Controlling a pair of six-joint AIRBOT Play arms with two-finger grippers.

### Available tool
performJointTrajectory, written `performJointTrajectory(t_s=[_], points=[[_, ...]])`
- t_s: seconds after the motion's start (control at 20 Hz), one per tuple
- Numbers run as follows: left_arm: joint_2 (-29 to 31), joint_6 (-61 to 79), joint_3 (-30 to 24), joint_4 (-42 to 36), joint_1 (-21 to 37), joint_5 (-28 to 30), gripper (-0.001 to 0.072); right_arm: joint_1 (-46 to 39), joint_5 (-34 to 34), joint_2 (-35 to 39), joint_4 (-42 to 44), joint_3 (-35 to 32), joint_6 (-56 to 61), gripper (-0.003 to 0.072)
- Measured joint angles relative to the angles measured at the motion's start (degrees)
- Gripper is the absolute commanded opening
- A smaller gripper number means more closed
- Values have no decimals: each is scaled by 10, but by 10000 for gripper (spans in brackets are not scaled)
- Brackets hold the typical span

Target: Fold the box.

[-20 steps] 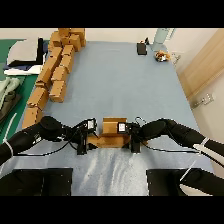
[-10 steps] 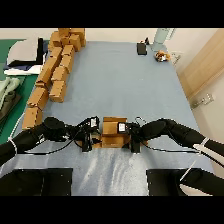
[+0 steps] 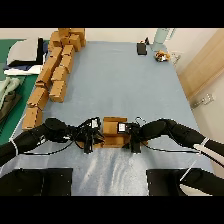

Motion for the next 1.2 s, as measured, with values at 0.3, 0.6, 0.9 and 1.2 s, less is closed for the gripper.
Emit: performJointTrajectory(t_s=[0.3,0.6,0.9,1.2], points=[[-10,0,0,-15,-3,-2,552,0,0,0,0,0,0,417],[-16,0,0,-26,-3,-2,554,0,0,0,0,0,0,417],[-17,-1,0,-30,-3,0,102,0,0,0,0,0,0,417],[-16,-21,0,-10,2,24,14,0,0,0,0,0,0,417]])
